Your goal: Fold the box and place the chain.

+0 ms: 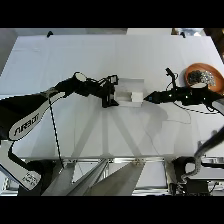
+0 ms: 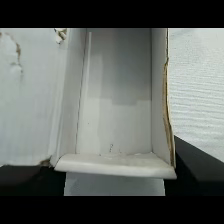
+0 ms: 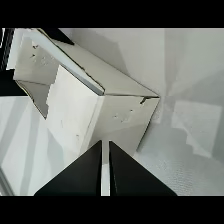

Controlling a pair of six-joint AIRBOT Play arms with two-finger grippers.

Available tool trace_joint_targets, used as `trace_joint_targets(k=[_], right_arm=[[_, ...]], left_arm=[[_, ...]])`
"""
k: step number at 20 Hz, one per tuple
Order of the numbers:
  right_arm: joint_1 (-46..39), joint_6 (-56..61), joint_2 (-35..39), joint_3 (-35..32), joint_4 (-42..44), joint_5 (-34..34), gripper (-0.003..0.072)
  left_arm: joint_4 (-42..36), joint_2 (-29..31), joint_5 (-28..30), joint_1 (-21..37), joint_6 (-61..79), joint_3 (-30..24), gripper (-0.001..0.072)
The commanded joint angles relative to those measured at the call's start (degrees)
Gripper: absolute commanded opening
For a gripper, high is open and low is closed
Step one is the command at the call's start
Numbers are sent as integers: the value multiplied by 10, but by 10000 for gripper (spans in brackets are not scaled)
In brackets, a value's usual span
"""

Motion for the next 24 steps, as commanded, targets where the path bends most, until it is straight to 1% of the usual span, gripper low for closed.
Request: trace_joint_targets(k=[1, 2, 3, 6, 8, 12, 17, 19, 24], right_arm=[[0, 0, 3, 1, 0, 11, 55], [0, 0, 6, 1, 0, 11, 62], [0, -3, 10, 1, 0, 11, 121], [-1, -4, 26, 1, 0, 11, 133], [-1, -4, 27, 1, 0, 11, 199], [0, 14, 27, 1, -4, -26, 201], [0, 20, 27, 1, -18, -29, 202], [8, 35, 27, 1, -27, -40, 294], [42, 42, 27, 1, 0, -48, 296]], left_arm=[[0, 0, 0, 0, 0, 0, 157], [0, 0, 0, 0, 0, 0, 157], [0, 0, 0, 0, 0, 0, 157], [0, 0, 0, 0, 0, 0, 157], [1, 0, 0, 0, 0, 0, 157], [0, 0, 0, 0, 0, 0, 157], [0, 0, 0, 0, 0, 0, 157], [1, 0, 0, 0, 0, 0, 157], [0, 0, 0, 0, 0, 0, 157]])
